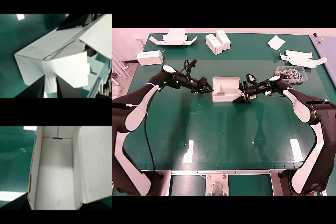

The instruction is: Fold the box and place the chain.

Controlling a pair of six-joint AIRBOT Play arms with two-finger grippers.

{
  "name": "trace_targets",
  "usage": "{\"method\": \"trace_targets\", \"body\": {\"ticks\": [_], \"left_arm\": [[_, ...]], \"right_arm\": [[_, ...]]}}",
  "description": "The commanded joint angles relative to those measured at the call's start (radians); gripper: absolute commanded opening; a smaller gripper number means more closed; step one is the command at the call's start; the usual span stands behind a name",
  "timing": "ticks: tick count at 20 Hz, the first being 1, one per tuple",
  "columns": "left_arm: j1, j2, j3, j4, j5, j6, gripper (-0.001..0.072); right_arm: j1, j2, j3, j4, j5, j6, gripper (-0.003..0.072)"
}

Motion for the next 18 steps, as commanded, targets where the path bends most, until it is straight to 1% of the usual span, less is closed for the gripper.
{"method": "trace_targets", "body": {"ticks": [1, 3, 4, 8, 10, 11, 13, 16, 17, 18], "left_arm": [[-0.030, 0.000, 0.054, 0.089, -0.005, -0.027, 0.0200], [-0.058, 0.000, 0.085, 0.210, -0.005, -0.093, 0.0200], [-0.065, 0.000, 0.094, 0.236, -0.006, -0.106, 0.0200], [-0.076, 0.001, 0.134, 0.243, -0.005, -0.137, 0.0203], [-0.076, 0.001, 0.158, 0.292, -0.013, -0.174, 0.0212], [-0.078, 0.001, 0.169, 0.328, -0.015, -0.196, 0.0248], [-0.098, 0.001, 0.193, 0.410, -0.023, -0.225, 0.0254], [-0.134, 0.000, 0.227, 0.497, -0.026, -0.227, 0.0278], [-0.143, 0.000, 0.228, 0.523, -0.027, -0.241, 0.0359], [-0.145, 0.000, 0.228, 0.534, -0.031, -0.251, 0.0359]], "right_arm": [[0.000, 0.000, 0.000, 0.000, 0.000, 0.000, 0.0528], [0.000, 0.000, 0.000, 0.000, 0.000, 0.000, 0.0527], [0.000, 0.000, 0.000, 0.000, 0.000, 0.000, 0.0528], [0.000, 0.000, 0.000, 0.000, 0.000, 0.000, 0.0528], [0.000, 0.000, 0.000, 0.000, 0.000, 0.000, 0.0528], [0.000, 0.000, 0.000, 0.000, 0.000, 0.000, 0.0527], [0.000, 0.000, 0.000, 0.000, 0.000, 0.000, 0.0527], [0.000, 0.000, 0.000, 0.000, 0.000, 0.000, 0.0528], [0.000, 0.000, 0.000, 0.000, 0.000, 0.000, 0.0528], [0.000, 0.000, 0.000, 0.000, 0.000, 0.000, 0.0528]]}}
